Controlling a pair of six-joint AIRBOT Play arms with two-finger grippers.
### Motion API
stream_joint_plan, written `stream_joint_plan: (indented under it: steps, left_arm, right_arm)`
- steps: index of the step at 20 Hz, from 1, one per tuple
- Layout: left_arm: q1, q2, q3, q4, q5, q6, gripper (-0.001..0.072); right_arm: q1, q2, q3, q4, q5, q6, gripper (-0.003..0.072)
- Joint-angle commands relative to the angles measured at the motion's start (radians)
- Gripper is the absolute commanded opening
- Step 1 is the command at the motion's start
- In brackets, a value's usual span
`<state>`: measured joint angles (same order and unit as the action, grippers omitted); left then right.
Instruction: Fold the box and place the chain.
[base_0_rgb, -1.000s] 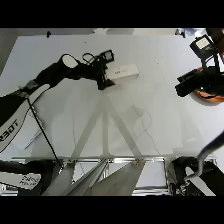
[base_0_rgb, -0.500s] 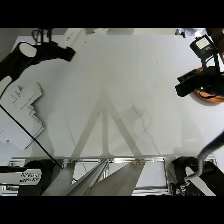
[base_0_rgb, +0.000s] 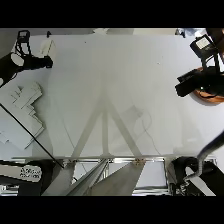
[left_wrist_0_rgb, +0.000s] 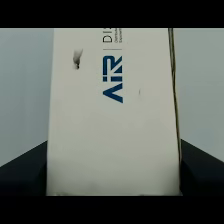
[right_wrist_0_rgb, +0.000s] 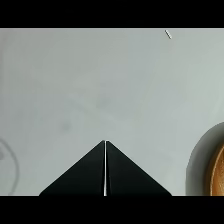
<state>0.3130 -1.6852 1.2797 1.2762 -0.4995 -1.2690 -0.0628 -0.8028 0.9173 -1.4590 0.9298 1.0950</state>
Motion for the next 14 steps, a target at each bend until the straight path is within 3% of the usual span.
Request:
stream_joint_plan:
  steps: [1, 3, 4, 5, 6, 14]
  left_arm:
    - [0.010, -0.072, -0.018, 0.016, -0.023, -0.022, 0.0008]
    - [0.010, -0.096, -0.018, 0.017, -0.032, -0.014, 0.0023]
    - [0.011, -0.100, -0.018, 0.020, -0.032, -0.014, 0.0178]
    - [0.011, -0.099, -0.018, 0.019, -0.031, -0.014, 0.0511]
    - [0.011, -0.094, -0.018, 0.018, -0.030, -0.014, 0.0699]
    - [0.010, 0.063, -0.018, 0.018, -0.065, 0.012, 0.0699]
  right_arm:
    - [-0.001, 0.001, 0.001, 0.000, -0.002, 0.000, 0.0009]
    - [-0.001, 0.001, 0.001, 0.000, -0.002, 0.000, 0.0009]
    - [-0.001, 0.001, 0.001, 0.000, -0.002, 0.000, 0.0009]
    - [-0.001, 0.001, 0.001, 0.000, -0.002, 0.000, 0.0009]
    - [-0.001, 0.001, 0.001, 0.000, -0.002, 0.000, 0.0009]
    - [-0.001, 0.001, 0.001, 0.000, -0.002, 0.000, 0.0009]
